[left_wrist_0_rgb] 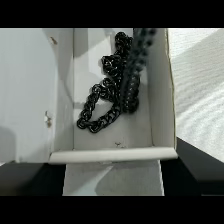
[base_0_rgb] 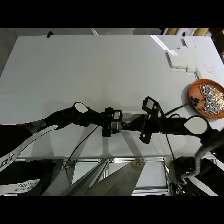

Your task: Fold the box and place the chain.

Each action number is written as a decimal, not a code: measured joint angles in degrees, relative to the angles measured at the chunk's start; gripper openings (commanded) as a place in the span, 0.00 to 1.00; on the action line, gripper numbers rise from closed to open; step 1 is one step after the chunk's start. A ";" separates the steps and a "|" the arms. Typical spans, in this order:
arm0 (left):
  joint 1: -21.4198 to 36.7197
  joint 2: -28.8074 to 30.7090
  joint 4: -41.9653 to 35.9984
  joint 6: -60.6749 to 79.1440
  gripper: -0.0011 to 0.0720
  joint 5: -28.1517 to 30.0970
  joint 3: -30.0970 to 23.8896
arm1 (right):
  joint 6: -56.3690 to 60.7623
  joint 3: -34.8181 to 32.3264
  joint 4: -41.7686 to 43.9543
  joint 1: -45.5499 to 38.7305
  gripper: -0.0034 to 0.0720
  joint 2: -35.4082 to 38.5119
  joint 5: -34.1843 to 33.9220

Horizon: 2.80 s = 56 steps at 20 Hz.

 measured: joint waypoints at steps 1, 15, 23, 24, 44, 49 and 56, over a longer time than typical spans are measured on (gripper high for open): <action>0.00 -0.02 0.00 0.00 0.39 0.00 0.00 | 1.86 0.13 -2.36 0.37 0.29 -0.59 -0.42; 0.00 0.00 0.00 0.02 0.39 0.00 0.00 | -1.31 19.93 -38.99 -12.98 0.28 -3.50 22.14; 0.00 -0.02 0.00 0.02 0.39 0.00 0.00 | -19.52 13.97 -34.23 -17.88 0.28 -11.43 20.81; 0.00 -0.02 0.00 0.00 0.39 0.00 -0.02 | -22.53 13.00 -32.52 -17.99 0.28 -12.22 20.31; 0.00 0.00 -0.02 0.00 0.39 0.00 -0.02 | -32.83 8.66 -24.98 -18.21 0.28 -18.16 12.31; 0.00 -0.02 0.00 0.00 0.39 0.00 -0.02 | -33.68 8.04 -22.84 -18.21 0.27 -18.16 11.39; 0.00 -0.02 0.00 0.00 0.39 0.00 -0.02 | -34.07 6.05 -23.02 -18.21 0.24 -17.66 11.67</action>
